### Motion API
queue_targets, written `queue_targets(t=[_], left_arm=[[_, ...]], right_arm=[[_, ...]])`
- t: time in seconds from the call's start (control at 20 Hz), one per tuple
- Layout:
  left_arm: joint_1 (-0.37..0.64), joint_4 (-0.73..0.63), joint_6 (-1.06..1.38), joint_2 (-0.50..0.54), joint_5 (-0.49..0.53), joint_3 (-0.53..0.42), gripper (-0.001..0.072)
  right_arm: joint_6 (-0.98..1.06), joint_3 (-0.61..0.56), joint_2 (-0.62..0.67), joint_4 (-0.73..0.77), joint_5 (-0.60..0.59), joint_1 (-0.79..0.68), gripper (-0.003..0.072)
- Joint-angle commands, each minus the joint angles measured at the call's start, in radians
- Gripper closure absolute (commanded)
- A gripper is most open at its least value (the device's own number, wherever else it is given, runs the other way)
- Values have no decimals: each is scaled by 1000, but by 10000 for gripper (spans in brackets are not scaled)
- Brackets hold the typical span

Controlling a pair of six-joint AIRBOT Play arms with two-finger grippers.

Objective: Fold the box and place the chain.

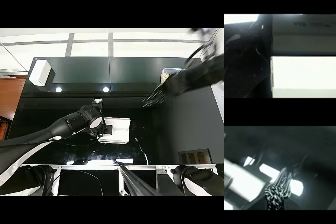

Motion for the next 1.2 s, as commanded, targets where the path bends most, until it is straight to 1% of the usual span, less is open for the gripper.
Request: queue_targets(t=[0.0,0.05,0.15,0.3,0.45,0.6,0.75,0.85,0.95,1.05,1.15], left_arm=[[0,0,0,-1,1,0,684],[0,0,0,-1,0,0,684],[0,0,0,-1,-1,0,684],[0,0,0,-1,0,0,684],[0,0,0,-1,2,0,684],[0,0,0,-1,2,0,684],[0,0,0,-1,2,0,684],[0,0,0,-1,2,0,684],[0,0,0,-1,2,0,684],[0,0,0,-1,2,0,684],[0,0,0,-1,2,0,684]], right_arm=[[-12,-154,13,77,-34,150,676],[-20,-175,12,100,-56,177,677],[-39,-181,10,135,-63,211,677],[-49,-182,8,249,-76,234,677],[-61,-182,-10,311,-151,293,677],[-56,-197,-53,230,-182,337,677],[6,-277,-60,102,-219,336,676],[11,-343,-61,107,-269,339,676],[11,-398,-64,158,-356,361,676],[11,-417,-82,179,-443,394,675],[12,-417,-102,211,-488,409,675]])
